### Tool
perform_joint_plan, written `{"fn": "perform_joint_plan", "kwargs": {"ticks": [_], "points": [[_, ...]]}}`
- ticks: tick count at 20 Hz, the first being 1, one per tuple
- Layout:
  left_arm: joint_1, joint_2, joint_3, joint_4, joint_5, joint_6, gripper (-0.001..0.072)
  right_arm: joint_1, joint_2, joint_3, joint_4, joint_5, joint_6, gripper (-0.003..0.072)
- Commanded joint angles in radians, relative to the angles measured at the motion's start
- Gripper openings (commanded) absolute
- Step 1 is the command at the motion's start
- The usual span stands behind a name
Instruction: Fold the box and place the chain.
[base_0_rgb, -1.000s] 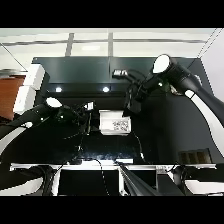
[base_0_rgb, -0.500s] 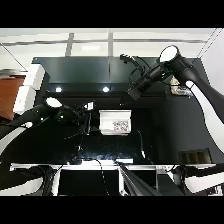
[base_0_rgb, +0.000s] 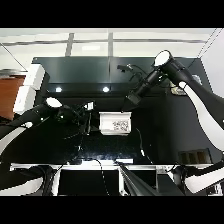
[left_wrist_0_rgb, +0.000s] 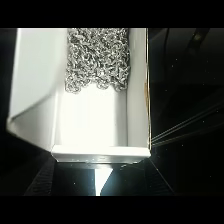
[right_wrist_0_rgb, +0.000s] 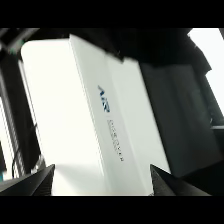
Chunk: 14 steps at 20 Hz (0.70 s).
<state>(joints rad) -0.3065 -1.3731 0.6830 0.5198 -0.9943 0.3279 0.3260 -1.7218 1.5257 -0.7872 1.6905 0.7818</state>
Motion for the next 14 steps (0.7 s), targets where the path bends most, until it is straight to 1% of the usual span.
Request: {"fn": "perform_joint_plan", "kwargs": {"ticks": [1, 9, 14], "points": [[0.0, -0.001, 0.001, 0.0, 0.0, 0.0, 0.0465, 0.051, -0.001, 0.001, -0.066, 0.027, 0.012, 0.072], [0.0, -0.001, 0.001, 0.0, 0.0, 0.0, 0.0465, 0.129, 0.056, -0.008, -0.217, 0.009, 0.023, 0.072], [0.0, -0.001, 0.001, 0.0, 0.0, 0.0, 0.0465, 0.158, 0.1, -0.085, -0.237, -0.021, 0.022, 0.072]]}}
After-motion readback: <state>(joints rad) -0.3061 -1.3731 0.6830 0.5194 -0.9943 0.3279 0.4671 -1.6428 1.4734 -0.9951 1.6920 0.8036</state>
